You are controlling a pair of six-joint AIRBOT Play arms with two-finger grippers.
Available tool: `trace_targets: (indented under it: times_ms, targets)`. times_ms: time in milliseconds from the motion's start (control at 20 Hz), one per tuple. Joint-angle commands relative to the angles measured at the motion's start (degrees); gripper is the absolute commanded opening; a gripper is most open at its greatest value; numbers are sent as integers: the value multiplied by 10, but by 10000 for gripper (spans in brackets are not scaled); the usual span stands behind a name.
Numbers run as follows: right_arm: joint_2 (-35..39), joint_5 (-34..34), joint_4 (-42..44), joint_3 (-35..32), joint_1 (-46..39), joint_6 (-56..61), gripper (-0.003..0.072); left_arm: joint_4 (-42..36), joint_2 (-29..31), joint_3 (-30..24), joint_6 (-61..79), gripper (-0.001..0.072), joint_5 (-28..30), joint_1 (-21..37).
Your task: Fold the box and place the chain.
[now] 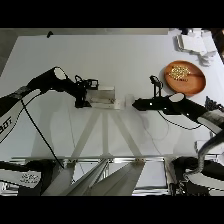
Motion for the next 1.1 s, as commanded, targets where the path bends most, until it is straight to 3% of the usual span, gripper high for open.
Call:
trace_targets:
  times_ms: [0, 400, 550, 1050]
  targets:
    - [-39, -6, 14, 37, 25, -8, 7, 0, 0, 0, 0, 17, 2, 0]
    - [-106, -14, 13, 58, 56, 16, 6, 0, 0, 0, 0, 17, 2, 0]
    - [-106, 23, 24, 75, 57, 15, 6, 0, 0, 0, 0, 17, 2, 0]
    - [-37, 45, 59, 85, 40, 16, 8, 0, 0, 0, 0, 17, 1, 0]
